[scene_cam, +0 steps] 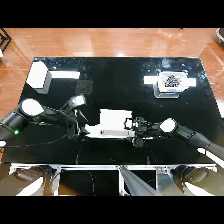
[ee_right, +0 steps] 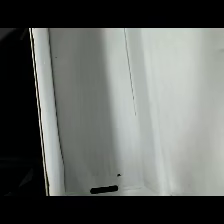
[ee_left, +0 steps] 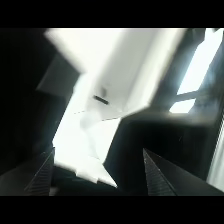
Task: Fold the box and place the chain.
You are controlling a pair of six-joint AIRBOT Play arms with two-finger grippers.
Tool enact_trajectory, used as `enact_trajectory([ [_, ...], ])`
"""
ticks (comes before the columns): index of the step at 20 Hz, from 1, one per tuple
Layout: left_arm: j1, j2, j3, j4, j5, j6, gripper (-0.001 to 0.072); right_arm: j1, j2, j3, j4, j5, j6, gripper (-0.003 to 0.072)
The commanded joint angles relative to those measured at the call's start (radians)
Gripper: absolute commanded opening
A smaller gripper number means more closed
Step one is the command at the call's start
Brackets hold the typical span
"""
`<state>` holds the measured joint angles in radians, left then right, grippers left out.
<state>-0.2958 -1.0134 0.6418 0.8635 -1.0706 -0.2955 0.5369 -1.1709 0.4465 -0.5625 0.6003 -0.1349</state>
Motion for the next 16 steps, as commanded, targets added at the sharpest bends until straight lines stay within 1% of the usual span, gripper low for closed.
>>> enact_trajectory([
  [1, -0.124, -0.011, -0.018, 0.062, 0.163, 0.194, 0.0639, 0.001, -0.001, 0.000, 0.000, 0.000, 0.000, 0.0298],
  [2, -0.146, -0.027, -0.022, 0.062, 0.204, 0.194, 0.0639, 0.001, -0.001, 0.000, 0.000, 0.000, 0.000, 0.0298],
  [4, -0.173, -0.072, -0.023, 0.063, 0.234, 0.196, 0.0639, 0.001, -0.001, 0.000, 0.000, 0.000, 0.000, 0.0298],
  [8, -0.190, -0.137, -0.023, 0.064, 0.217, 0.202, 0.0632, 0.001, -0.001, 0.000, 0.000, 0.000, 0.000, 0.0298],
  [12, -0.190, -0.143, -0.023, 0.057, 0.233, 0.202, 0.0632, 0.001, -0.001, 0.000, 0.000, 0.000, 0.000, 0.0298],
  [16, -0.190, -0.169, -0.023, 0.007, 0.234, 0.203, 0.0631, 0.001, -0.001, 0.000, 0.000, 0.000, 0.000, 0.0298],
])
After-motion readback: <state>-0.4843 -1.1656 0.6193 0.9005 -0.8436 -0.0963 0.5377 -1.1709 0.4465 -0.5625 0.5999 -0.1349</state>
